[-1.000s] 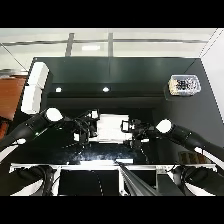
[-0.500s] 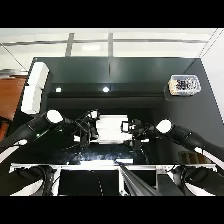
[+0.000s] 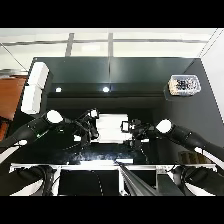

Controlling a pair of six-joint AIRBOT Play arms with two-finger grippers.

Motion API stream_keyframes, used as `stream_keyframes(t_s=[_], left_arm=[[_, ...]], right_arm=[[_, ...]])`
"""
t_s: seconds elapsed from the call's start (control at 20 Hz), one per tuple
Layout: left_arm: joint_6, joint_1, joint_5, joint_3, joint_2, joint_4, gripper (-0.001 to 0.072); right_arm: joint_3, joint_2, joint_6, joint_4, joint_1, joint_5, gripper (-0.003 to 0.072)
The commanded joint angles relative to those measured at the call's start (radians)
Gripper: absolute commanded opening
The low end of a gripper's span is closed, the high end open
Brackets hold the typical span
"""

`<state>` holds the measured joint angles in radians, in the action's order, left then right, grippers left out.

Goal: Fold the box and place the chain.

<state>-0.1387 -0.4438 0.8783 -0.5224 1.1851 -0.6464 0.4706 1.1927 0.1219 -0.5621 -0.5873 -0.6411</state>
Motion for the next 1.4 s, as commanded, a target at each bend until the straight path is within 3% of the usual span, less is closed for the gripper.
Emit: stream_keyframes(t_s=[0.0,0.15,0.2,0.25,0.6,0.95,1.35], left_arm=[[0.027,-0.001,-0.002,0.000,0.000,-0.001,0.0230],[0.086,-0.001,0.001,0.000,0.000,0.000,0.0246],[0.112,-0.001,0.001,0.000,-0.001,0.000,0.0297],[0.135,-0.001,0.002,0.000,-0.005,0.000,0.0301],[0.184,-0.006,-0.039,0.000,-0.026,0.000,0.0293],[0.192,-0.089,-0.100,0.000,-0.026,0.000,0.0284],[0.184,-0.088,-0.081,0.005,-0.026,-0.029,0.0297]], right_arm=[[0.000,0.001,0.000,0.000,-0.001,-0.001,0.0470],[0.000,0.001,0.000,0.000,-0.001,-0.001,0.0470],[0.000,0.001,0.000,0.000,-0.001,-0.001,0.0470],[0.000,0.001,0.000,0.000,-0.001,-0.001,0.0470],[0.000,0.001,0.000,0.000,-0.001,-0.001,0.0470],[0.000,0.000,0.000,0.000,-0.001,-0.001,0.0470],[0.000,0.001,0.000,0.000,-0.001,-0.001,0.0470]])
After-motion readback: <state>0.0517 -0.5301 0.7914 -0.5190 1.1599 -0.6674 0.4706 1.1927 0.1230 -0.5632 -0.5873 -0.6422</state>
